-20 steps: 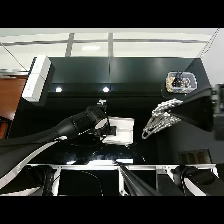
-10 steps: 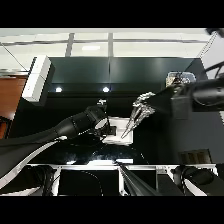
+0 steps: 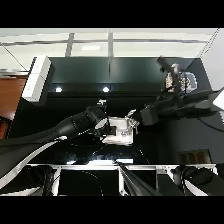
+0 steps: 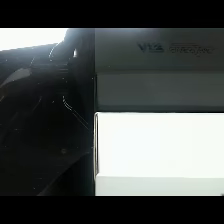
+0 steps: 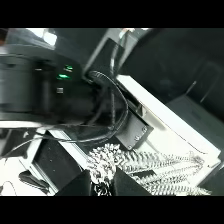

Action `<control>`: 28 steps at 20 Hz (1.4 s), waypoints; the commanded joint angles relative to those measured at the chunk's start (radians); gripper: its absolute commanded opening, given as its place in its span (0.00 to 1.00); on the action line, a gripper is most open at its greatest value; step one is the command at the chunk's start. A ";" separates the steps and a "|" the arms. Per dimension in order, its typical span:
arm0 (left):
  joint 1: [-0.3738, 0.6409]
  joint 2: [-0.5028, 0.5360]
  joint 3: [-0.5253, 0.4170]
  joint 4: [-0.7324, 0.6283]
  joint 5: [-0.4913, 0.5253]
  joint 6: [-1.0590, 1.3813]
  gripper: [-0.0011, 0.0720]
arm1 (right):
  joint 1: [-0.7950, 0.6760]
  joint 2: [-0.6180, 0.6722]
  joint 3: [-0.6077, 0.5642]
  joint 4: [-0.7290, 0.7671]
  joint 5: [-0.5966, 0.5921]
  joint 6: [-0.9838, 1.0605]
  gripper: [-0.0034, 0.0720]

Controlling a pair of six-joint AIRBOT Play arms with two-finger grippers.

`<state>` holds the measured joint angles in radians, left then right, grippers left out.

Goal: Fold the box and place the chain.

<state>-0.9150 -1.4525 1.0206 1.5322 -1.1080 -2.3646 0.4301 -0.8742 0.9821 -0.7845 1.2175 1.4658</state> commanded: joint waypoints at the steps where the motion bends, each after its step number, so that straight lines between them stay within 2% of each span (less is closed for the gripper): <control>1: 0.000 0.000 0.000 0.000 0.000 0.000 0.05 | 0.038 -0.015 -0.132 0.025 -0.135 0.001 0.05; 6: 0.000 0.000 0.000 0.000 0.000 0.000 0.05 | 0.114 -0.066 -0.158 0.025 -0.208 0.003 0.05; 13: 0.000 0.000 0.000 0.000 0.000 0.000 0.05 | 0.116 -0.083 -0.209 -0.032 -0.212 0.046 0.05; 19: 0.001 0.000 0.000 0.010 0.000 0.001 0.05 | 0.163 -0.171 -0.289 -0.043 -0.322 0.045 0.07; 20: 0.001 0.000 0.000 0.011 0.000 0.001 0.05 | 0.163 -0.176 -0.289 -0.044 -0.339 0.045 0.23; 21: 0.000 0.000 0.000 0.008 -0.002 0.001 0.05 | 0.156 -0.175 -0.286 -0.043 -0.337 0.046 0.50; 22: 0.000 0.000 0.000 0.000 -0.005 0.001 0.05 | 0.142 -0.173 -0.277 -0.045 -0.293 0.044 0.52; 25: 0.000 0.000 0.000 -0.003 -0.007 0.001 0.05 | 0.047 -0.127 -0.247 -0.118 -0.116 0.013 0.52; 28: 0.000 0.000 0.000 -0.003 -0.009 0.001 0.05 | -0.089 -0.014 -0.245 -0.194 -0.043 0.007 0.52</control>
